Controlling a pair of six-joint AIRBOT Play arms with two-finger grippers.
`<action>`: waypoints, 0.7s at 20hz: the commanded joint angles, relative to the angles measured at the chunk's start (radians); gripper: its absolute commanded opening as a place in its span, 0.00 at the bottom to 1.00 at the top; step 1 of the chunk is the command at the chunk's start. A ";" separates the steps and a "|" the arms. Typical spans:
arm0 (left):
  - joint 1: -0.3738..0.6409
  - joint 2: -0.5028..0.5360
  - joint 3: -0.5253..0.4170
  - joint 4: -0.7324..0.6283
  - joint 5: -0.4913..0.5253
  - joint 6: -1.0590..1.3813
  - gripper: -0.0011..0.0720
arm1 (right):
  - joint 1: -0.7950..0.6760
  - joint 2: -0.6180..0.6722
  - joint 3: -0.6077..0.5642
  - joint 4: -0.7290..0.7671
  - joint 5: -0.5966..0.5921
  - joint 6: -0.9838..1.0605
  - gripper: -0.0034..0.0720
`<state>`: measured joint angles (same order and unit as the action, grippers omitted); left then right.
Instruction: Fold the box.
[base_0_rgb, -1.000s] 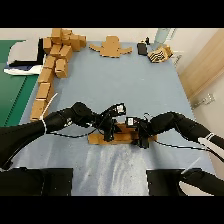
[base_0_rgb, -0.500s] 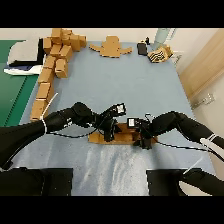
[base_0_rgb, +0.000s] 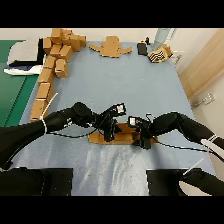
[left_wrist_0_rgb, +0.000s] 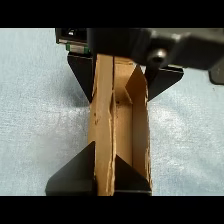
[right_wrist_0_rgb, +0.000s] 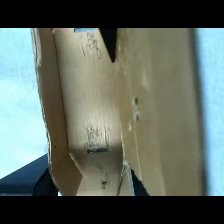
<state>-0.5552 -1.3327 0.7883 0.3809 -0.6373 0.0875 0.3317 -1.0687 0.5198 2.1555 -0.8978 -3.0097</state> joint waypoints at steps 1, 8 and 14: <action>0.000 0.000 0.000 0.000 0.000 0.000 0.03 | 0.001 -0.008 -0.014 0.035 0.017 0.000 0.81; 0.000 0.000 0.000 0.000 0.000 -0.001 0.03 | 0.005 -0.010 -0.023 0.043 0.026 0.000 0.81; 0.000 0.000 0.000 0.000 0.000 0.000 0.03 | 0.018 -0.010 -0.025 0.033 0.023 0.000 0.66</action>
